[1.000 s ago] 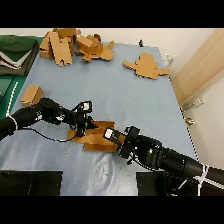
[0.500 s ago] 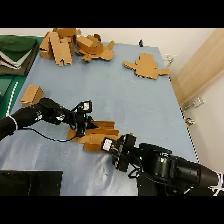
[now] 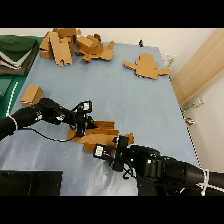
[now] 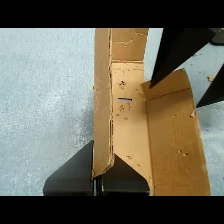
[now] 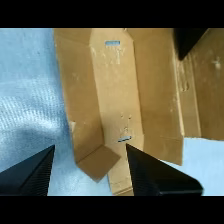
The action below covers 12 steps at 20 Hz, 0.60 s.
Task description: Fold the box.
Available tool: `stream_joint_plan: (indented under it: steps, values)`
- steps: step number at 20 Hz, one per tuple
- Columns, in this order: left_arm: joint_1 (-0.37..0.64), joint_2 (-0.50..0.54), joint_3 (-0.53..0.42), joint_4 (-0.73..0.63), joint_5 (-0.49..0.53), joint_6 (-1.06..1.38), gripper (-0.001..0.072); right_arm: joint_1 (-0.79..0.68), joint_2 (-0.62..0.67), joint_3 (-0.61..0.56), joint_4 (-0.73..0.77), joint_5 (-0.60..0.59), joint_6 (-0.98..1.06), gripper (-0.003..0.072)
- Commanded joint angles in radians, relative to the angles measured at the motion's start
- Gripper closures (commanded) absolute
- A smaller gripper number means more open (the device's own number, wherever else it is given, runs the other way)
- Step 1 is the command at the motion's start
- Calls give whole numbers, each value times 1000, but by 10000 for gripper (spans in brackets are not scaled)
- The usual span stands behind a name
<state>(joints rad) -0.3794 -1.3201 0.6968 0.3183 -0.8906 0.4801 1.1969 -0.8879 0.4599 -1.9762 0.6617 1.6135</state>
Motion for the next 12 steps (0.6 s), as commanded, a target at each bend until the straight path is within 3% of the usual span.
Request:
stream_joint_plan:
  steps: [1,6,12]
  values:
    - [0,0,0,0,0,0,694,-35,-33,14,-82,-41,32,-18]
    - [0,0,0,0,0,0,694,-117,-33,14,-68,-71,51,-18]
    - [0,0,0,0,0,0,694,-119,-34,14,-43,-73,51,-18]
